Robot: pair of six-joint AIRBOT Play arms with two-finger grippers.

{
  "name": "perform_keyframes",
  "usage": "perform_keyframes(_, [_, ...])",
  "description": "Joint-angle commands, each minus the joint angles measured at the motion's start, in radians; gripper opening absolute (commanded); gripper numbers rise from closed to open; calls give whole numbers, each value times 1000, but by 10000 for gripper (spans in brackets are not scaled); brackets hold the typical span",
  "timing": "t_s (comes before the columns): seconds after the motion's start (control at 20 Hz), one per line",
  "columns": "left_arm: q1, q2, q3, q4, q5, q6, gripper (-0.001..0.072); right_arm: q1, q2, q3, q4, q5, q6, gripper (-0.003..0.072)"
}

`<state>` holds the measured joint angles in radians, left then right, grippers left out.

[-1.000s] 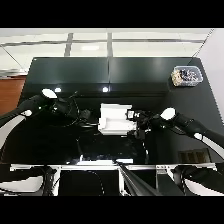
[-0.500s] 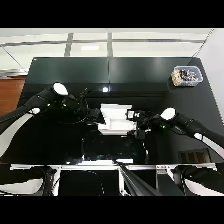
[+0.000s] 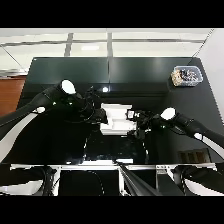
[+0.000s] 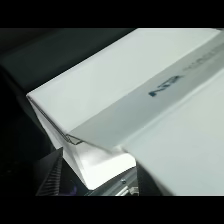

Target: Fold the box and place the chain.

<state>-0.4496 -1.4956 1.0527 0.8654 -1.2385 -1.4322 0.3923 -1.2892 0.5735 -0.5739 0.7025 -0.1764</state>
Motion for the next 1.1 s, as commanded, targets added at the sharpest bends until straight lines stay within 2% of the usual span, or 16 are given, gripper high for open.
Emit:
perform_keyframes(0.0, [-37,1,19,74,26,-92,499,1,0,0,0,0,0,433])
perform_keyframes(0.25, [-111,1,19,193,94,-233,499,1,0,0,0,0,0,433])
perform_keyframes(0.6, [-208,0,19,549,107,-556,499,1,0,0,0,0,0,433])
perform_keyframes(0.8, [-272,0,23,577,155,-678,499,1,0,0,0,0,0,433])
perform_keyframes(1.05, [-352,0,23,704,159,-869,499,1,0,0,0,0,0,434])
